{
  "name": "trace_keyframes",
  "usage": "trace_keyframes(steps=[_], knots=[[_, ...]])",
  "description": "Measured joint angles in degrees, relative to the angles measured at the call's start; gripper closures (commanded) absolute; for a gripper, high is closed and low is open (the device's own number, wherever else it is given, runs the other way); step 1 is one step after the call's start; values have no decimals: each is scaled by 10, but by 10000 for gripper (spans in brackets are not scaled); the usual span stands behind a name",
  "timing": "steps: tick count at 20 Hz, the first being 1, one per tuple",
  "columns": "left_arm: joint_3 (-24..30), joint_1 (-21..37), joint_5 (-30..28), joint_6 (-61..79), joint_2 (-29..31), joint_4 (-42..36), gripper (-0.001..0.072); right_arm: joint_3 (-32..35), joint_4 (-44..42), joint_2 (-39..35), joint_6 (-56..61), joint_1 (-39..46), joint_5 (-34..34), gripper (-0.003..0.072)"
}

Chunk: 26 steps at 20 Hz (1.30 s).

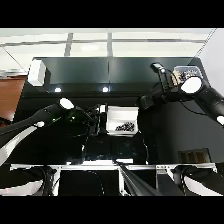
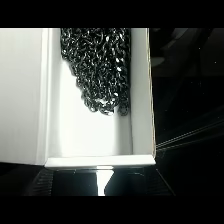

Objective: Fold the box and place the chain.

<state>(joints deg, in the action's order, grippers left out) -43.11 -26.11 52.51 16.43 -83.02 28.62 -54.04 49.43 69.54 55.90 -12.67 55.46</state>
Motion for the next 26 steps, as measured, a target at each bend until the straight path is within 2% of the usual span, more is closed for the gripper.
trace_keyframes(steps=[5, 10, 17, 26], knots=[[0, 0, 0, 0, 0, 0, 376, 0, -27, 10, -263, -5, 50, -15], [0, 0, -1, 0, 0, 0, 375, 21, -33, 13, -384, -30, 71, -16], [0, 0, -1, 0, 0, 0, 375, 32, -46, 13, -428, -70, 87, -15], [0, 0, -1, 0, 0, 0, 375, 36, -40, 5, -411, -80, 119, -16]])
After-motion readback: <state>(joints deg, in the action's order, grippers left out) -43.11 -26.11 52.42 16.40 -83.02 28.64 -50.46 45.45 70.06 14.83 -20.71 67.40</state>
